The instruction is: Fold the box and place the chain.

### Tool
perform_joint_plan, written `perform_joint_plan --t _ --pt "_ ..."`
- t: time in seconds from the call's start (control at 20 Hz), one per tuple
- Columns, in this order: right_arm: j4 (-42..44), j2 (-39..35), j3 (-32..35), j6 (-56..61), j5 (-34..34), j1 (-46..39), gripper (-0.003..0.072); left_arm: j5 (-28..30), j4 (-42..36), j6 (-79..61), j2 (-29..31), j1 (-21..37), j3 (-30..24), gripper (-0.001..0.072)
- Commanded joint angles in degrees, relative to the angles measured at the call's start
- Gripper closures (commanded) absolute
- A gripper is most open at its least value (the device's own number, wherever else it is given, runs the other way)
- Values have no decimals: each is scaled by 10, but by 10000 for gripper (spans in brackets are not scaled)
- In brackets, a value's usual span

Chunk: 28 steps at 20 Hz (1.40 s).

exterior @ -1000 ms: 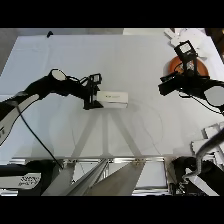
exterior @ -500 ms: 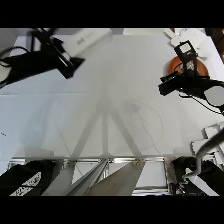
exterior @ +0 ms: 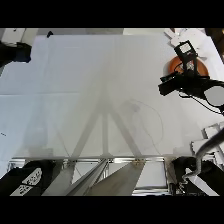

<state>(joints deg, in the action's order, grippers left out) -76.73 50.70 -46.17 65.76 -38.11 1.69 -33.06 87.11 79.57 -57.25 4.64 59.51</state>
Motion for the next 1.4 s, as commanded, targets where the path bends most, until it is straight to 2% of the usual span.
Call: perform_joint_plan --t 0.0,0.15,0.4,0.55,0.7,0.75,0.8,0.9,0.95,1.0,1.15,1.35 --pt "0 0 0 0 0 0 674 -22 33 45 -57 52 0 699" --pt "0 0 0 0 0 0 674 -34 20 45 -139 54 0 699" --pt "0 0 0 0 0 0 674 21 -25 42 -269 52 0 699" --pt "0 0 0 0 0 0 674 42 -24 24 -315 52 0 699" --pt "0 0 0 0 0 0 674 42 -24 -9 -333 52 0 684" --pt "0 0 0 0 0 0 674 43 -24 -23 -337 52 0 612" --pt "0 0 0 0 0 0 674 45 -24 -33 -340 52 0 507" --pt "0 0 0 0 0 0 674 44 -24 -38 -345 52 0 371" --pt "0 0 0 0 0 0 674 44 -24 -38 -344 52 0 220" --pt "0 0 0 0 0 0 674 43 -24 -38 -342 52 0 30" --pt "0 0 0 0 0 0 674 26 -24 -40 -324 52 0 13" --pt "0 0 0 0 0 0 674 -1 -24 -46 -261 52 0 14"
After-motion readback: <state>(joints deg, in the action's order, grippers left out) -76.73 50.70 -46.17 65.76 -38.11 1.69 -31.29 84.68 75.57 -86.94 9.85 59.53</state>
